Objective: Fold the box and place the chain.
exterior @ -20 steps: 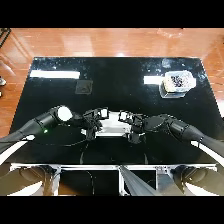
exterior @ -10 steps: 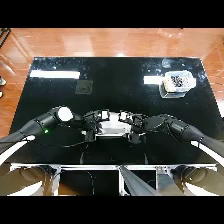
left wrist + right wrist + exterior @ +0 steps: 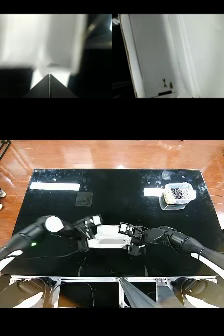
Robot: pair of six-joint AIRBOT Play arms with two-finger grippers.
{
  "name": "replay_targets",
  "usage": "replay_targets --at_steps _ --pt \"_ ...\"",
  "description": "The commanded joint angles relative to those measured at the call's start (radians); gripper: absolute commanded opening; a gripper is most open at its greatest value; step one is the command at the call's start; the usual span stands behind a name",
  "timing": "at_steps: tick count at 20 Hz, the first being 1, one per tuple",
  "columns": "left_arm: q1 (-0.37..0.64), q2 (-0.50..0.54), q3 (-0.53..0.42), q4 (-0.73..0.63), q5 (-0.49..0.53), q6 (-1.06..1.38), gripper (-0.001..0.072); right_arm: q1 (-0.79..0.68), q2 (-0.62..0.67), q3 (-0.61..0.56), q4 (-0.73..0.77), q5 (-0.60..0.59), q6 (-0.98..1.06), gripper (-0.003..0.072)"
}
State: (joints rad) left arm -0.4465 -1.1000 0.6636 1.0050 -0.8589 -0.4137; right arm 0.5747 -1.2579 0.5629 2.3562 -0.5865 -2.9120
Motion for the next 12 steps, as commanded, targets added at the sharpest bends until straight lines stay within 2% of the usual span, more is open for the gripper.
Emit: replay_targets --at_steps 1,4,6,7,9,12 --pt "0.173 0.145 0.0 0.1 -0.016 -0.406 0.0025 0.001 0.0 0.0 -0.001 0.0 -0.001 0.0249" --pt "0.4 0.19 -0.008 0.086 -0.057 -0.739 0.0028 0.001 0.0 0.0 -0.001 0.0 0.003 0.0249" --pt "0.502 0.168 -0.027 0.056 -0.161 -0.788 0.0028 0.001 -0.001 0.0 -0.001 0.0 0.003 0.0249" --pt "0.532 0.149 -0.045 0.053 -0.2 -0.795 0.0027 0.001 0.0 0.0 -0.001 0.0 0.003 0.0249" --pt "0.55 0.108 -0.113 0.016 -0.208 -0.933 0.0027 0.001 0.0 0.0 0.0 0.001 0.003 0.025" --pt "0.525 0.025 -0.225 -0.118 -0.142 -0.952 0.0029 0.001 -0.001 0.0 0.0 0.003 0.003 0.0249"
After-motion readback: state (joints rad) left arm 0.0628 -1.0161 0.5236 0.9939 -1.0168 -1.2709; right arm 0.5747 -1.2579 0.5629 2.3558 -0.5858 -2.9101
